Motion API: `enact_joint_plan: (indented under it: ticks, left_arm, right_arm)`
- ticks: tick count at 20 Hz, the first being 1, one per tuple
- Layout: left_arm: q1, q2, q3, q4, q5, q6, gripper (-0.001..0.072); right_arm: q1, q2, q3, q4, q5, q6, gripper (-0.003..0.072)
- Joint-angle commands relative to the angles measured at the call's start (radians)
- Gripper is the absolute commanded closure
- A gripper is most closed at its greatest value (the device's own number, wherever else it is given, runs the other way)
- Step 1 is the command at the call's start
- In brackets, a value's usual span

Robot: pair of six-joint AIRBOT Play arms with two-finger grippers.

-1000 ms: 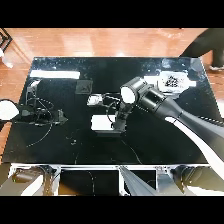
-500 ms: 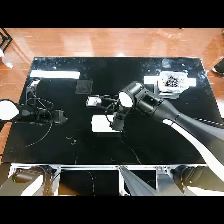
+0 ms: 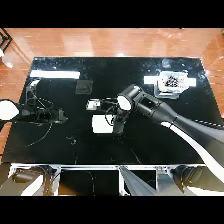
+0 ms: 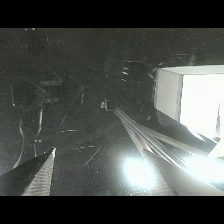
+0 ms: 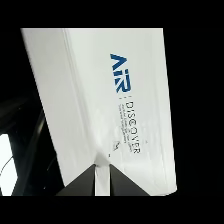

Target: Fold the box and place the chain.

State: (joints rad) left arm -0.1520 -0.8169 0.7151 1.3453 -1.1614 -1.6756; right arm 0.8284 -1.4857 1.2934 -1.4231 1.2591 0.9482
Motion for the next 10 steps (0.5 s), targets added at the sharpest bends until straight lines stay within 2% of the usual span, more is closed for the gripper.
enact_joint_plan:
  ticks: [1, 2, 10]
  left_arm:
    - [0.001, 0.000, 0.000, 0.000, 0.002, 0.000, 0.0063]
    - [0.001, 0.000, 0.000, 0.000, 0.002, 0.000, 0.0063]
    - [0.001, 0.000, 0.000, 0.000, 0.006, 0.000, 0.0063]
  right_arm:
    - [0.003, 0.000, -0.001, 0.001, 0.002, 0.003, 0.0635]
    - [0.003, 0.000, -0.001, 0.000, 0.005, 0.003, 0.0665]
    - [0.003, 0.088, 0.038, 0.000, 0.068, 0.063, 0.0664]
